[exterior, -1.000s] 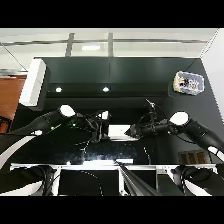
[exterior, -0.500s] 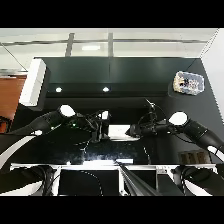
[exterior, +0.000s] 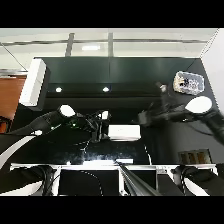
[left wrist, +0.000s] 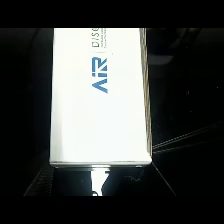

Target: Fold the box and place the chain.

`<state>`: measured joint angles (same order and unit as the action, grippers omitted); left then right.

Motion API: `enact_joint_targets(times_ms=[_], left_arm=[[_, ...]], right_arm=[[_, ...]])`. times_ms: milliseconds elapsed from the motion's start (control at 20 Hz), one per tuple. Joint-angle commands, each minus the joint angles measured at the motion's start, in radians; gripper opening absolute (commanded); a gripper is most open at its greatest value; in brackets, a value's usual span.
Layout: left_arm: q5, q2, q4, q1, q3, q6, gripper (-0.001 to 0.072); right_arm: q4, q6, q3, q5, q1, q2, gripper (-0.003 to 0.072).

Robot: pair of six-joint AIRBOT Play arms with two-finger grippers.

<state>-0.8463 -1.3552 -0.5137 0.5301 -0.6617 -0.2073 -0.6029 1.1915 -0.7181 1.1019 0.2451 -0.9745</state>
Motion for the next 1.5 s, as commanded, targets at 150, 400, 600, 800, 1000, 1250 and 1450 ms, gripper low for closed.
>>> enact_joint_targets(times_ms=[150,400,600,800,1000,1250,1450], left_arm=[[-0.016,0.065,-0.044,-0.002,0.0,0.03,0.0717],[-0.079,0.213,-0.192,0.0,-0.004,0.213,0.0717],[-0.066,0.216,-0.177,0.079,-0.043,0.328,0.0712],[0.08,0.13,-0.177,0.194,-0.133,0.379,0.071],[0.08,0.002,-0.177,0.217,-0.262,0.455,0.071],[0.065,-0.082,-0.177,0.225,-0.329,0.474,0.071],[0.008,-0.098,-0.178,0.241,-0.329,0.474,0.071]], right_arm=[[-0.201,0.005,-0.096,0.208,-0.361,0.127,0.0011],[-0.297,0.005,-0.096,0.203,-0.483,0.127,0.0011],[-0.299,0.005,-0.096,0.134,-0.488,0.126,0.0011],[-0.317,0.005,-0.096,0.114,-0.488,0.126,0.0012],[-0.386,0.007,-0.096,0.105,-0.488,0.126,0.0011],[-0.401,0.018,-0.096,0.086,-0.488,0.126,0.0011],[-0.394,0.017,-0.096,0.08,-0.488,0.126,0.0011]])
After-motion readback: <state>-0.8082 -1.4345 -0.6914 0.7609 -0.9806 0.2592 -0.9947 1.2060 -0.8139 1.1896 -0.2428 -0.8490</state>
